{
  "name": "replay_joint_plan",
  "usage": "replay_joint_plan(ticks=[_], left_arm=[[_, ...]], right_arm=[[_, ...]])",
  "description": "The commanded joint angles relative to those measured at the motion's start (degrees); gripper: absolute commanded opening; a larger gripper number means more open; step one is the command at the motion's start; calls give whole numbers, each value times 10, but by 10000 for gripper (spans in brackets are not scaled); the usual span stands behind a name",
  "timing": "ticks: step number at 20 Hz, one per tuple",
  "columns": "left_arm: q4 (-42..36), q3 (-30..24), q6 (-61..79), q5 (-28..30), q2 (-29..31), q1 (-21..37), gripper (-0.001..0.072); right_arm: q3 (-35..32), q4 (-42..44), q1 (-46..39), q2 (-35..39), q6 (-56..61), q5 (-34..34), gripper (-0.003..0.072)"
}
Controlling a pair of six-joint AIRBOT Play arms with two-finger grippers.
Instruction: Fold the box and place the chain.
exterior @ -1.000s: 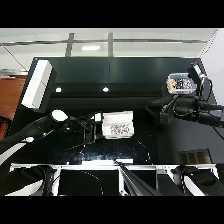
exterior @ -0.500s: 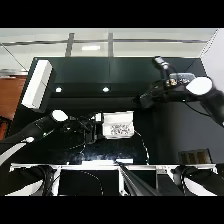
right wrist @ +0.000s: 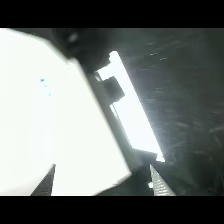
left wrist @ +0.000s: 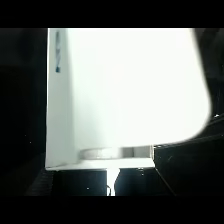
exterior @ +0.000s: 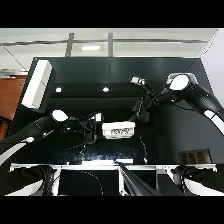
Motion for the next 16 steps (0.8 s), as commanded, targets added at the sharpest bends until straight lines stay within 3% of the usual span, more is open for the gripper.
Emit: replay_joint_plan(ticks=[1,8,16], left_arm=[[0,0,1,0,0,0,462],[0,0,1,0,0,0,462],[0,0,1,0,0,0,462]], right_arm=[[-4,-4,33,-3,-49,5,720],[-3,-3,62,2,-69,38,720],[-4,-57,89,1,-44,-39,701]])
